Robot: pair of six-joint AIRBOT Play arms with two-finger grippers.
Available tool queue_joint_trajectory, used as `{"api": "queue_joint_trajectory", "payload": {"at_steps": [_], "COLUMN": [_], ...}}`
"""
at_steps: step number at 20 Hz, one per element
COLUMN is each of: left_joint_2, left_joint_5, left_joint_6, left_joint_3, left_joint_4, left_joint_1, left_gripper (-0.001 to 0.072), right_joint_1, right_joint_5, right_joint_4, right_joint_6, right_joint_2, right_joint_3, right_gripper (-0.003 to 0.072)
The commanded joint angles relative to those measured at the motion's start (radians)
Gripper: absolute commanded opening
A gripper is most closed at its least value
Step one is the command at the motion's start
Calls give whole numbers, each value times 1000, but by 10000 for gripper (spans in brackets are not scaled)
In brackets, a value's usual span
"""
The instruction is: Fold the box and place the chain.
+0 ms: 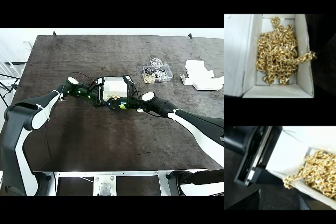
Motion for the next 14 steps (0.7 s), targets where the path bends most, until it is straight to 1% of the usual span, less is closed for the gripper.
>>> {"api": "queue_joint_trajectory", "payload": {"at_steps": [1,5,8,11,14], "left_joint_2": [-1,-1,-1,-1,-1], "left_joint_5": [0,0,1,1,1], "left_joint_6": [0,0,0,0,0], "left_joint_3": [0,0,0,0,0], "left_joint_4": [0,0,0,0,0], "left_joint_1": [0,0,0,0,0], "left_gripper": [411,411,411,411,411], "right_joint_1": [31,60,60,57,37], "right_joint_5": [-56,-101,-92,-53,-50], "right_joint_4": [26,63,72,79,77], "right_joint_6": [0,-1,0,0,-22], "right_joint_2": [-1,-1,0,8,52], "right_joint_3": [1,10,40,87,104], "right_gripper": [572,572,572,572,572]}}
